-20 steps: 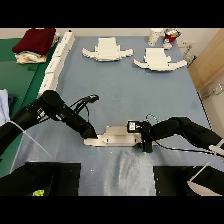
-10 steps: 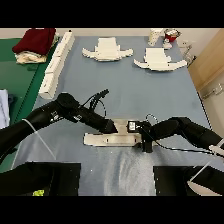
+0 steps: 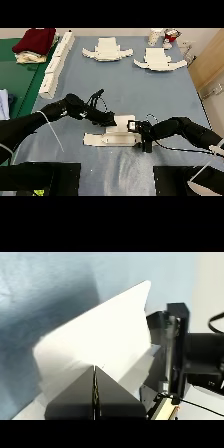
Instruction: Fold the box.
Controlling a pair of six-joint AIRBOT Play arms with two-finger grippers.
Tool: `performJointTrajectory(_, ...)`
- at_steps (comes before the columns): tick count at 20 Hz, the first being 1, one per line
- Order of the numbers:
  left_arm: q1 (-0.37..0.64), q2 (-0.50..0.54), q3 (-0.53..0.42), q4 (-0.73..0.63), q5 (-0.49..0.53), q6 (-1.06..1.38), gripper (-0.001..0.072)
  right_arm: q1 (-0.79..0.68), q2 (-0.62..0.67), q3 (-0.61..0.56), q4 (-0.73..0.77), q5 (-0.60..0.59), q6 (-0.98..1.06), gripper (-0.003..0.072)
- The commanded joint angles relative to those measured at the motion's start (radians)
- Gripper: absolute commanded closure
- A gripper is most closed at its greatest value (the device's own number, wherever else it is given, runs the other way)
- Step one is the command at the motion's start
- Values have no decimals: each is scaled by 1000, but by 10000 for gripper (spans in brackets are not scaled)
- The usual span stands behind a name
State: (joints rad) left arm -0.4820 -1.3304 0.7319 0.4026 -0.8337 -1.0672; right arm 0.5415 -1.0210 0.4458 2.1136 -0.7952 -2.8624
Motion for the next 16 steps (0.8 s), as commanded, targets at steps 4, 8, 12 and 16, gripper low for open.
performJointTrajectory(4, 3, -37, 42, 3, -23, 131, 696, 0, 0, 0, 0, 0, -3, 179)
performJointTrajectory(8, 3, 72, 84, 65, -45, 201, 698, 0, 0, 0, 0, 0, -3, 178)
performJointTrajectory(12, -5, 311, 69, 262, -146, 209, 700, 0, 0, 0, 0, 0, -3, 178)
performJointTrajectory(16, -39, 586, -48, 423, -149, 217, 699, 0, 0, 0, 0, 0, -3, 179)
